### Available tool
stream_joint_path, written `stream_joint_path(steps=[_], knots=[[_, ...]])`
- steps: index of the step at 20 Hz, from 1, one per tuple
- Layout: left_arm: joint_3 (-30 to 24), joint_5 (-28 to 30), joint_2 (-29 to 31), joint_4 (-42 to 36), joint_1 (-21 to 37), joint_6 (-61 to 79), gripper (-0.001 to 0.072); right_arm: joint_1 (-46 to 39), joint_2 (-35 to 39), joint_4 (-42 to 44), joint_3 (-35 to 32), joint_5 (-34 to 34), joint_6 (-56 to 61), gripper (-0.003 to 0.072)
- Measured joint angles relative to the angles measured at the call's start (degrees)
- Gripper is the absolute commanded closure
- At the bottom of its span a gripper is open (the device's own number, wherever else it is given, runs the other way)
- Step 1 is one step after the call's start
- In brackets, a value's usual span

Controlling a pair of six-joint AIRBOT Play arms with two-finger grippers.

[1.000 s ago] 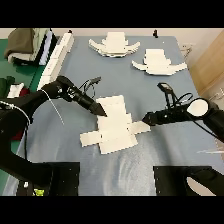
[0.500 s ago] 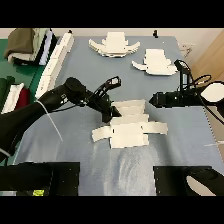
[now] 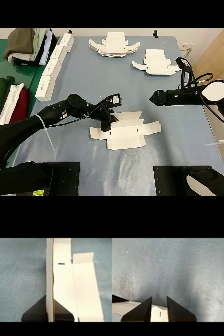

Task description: Fold the box.

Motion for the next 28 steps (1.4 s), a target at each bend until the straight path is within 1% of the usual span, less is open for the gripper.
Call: stream_joint_path(steps=[3, 6, 8, 11, 14, 20, 24, 28], knots=[[-1.8, 1.9, 0.1, -1.2, -0.2, 2.2, 0.0698, 0.0, 0.0, 0.0, 0.0, -0.3, 0.2, 0.0407], [-2.9, 2.1, 0.2, -1.7, -0.2, 3.3, 0.0698, 0.0, 0.0, 0.0, 0.0, -0.5, 0.2, 0.0407], [-3.2, 1.0, 0.2, -1.8, -0.2, 3.6, 0.0697, 0.0, 0.0, 0.1, 0.0, -0.5, 0.2, 0.0407], [-3.5, -3.1, 0.2, -1.7, -0.2, 3.6, 0.0696, 0.0, 0.0, 0.0, 0.0, -0.6, 0.2, 0.0407], [-3.6, -4.8, 0.2, -1.4, -0.2, 3.6, 0.0695, 0.0, 0.0, 0.1, 0.0, -0.6, 0.2, 0.0407], [-3.7, -6.4, 0.5, -0.9, 0.0, 3.6, 0.0695, -0.1, 0.0, 0.0, 0.0, -0.6, 0.2, 0.0407], [-3.8, -7.1, 2.8, 0.3, 2.2, 3.5, 0.0695, -0.1, -0.2, 0.0, 0.0, -0.5, 0.3, 0.0407], [-3.8, -7.5, 3.9, -0.1, 3.6, 3.5, 0.0695, 0.0, -0.8, 0.1, 0.0, -0.5, 0.2, 0.0407]])
